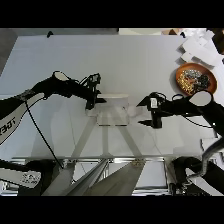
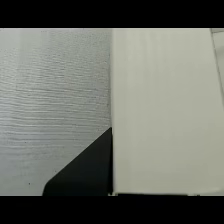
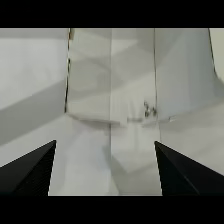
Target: Fold the box and place the chain.
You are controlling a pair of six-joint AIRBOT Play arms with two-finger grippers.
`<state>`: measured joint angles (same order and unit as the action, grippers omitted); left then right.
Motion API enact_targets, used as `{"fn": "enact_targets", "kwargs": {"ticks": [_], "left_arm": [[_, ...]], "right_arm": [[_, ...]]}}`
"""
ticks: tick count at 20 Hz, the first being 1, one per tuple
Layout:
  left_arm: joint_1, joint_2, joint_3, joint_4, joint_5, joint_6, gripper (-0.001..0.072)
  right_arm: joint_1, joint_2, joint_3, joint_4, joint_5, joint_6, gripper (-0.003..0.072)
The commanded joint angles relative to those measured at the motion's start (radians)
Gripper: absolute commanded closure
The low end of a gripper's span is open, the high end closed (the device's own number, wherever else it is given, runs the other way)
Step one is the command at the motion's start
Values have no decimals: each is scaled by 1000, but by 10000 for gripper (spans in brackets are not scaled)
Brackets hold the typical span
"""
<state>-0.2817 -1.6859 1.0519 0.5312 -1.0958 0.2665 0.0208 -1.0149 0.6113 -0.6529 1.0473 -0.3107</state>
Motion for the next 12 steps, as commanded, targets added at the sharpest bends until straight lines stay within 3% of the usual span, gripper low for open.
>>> {"fn": "enact_targets", "kwargs": {"ticks": [1, 8, 12], "left_arm": [[0, 0, 0, 0, 0, -2, 696], [0, 0, 0, 0, 0, -2, 696], [0, 0, 0, 0, 0, -2, 696]], "right_arm": [[13, -73, -33, 180, -16, -288, -9], [13, -98, -143, 183, -187, -351, -16], [13, -135, -159, 214, -205, -315, -16]]}}
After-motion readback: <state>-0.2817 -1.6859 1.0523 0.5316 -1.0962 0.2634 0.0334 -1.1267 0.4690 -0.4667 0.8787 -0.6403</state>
